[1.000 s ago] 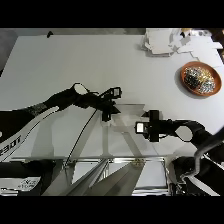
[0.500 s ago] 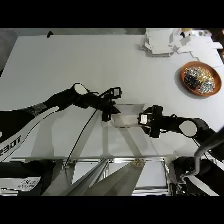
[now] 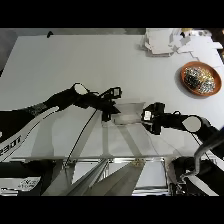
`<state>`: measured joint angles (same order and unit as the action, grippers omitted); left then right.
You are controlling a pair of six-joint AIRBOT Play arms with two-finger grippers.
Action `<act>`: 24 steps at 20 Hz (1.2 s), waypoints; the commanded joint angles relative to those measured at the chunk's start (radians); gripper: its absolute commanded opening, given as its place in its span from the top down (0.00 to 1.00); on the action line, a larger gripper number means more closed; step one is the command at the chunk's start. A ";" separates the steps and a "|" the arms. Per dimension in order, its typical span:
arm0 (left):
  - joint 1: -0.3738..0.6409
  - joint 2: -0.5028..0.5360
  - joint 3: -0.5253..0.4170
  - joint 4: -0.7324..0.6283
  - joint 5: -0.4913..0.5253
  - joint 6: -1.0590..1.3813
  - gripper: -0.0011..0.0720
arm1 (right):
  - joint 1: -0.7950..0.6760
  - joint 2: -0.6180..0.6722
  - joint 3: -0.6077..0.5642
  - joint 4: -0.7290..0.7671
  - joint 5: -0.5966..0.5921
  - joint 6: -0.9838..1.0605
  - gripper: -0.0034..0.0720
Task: Fold the box and place the chain.
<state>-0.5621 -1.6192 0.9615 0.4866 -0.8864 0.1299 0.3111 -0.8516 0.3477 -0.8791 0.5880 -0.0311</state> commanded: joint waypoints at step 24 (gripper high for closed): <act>0.000 0.000 0.000 0.000 -0.001 0.001 0.97 | -0.118 -0.199 0.056 0.312 0.104 -0.479 0.04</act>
<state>-0.5621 -1.6196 0.9615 0.4870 -0.8883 0.1307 0.1928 -1.0149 0.4026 -0.6144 0.6712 -0.4477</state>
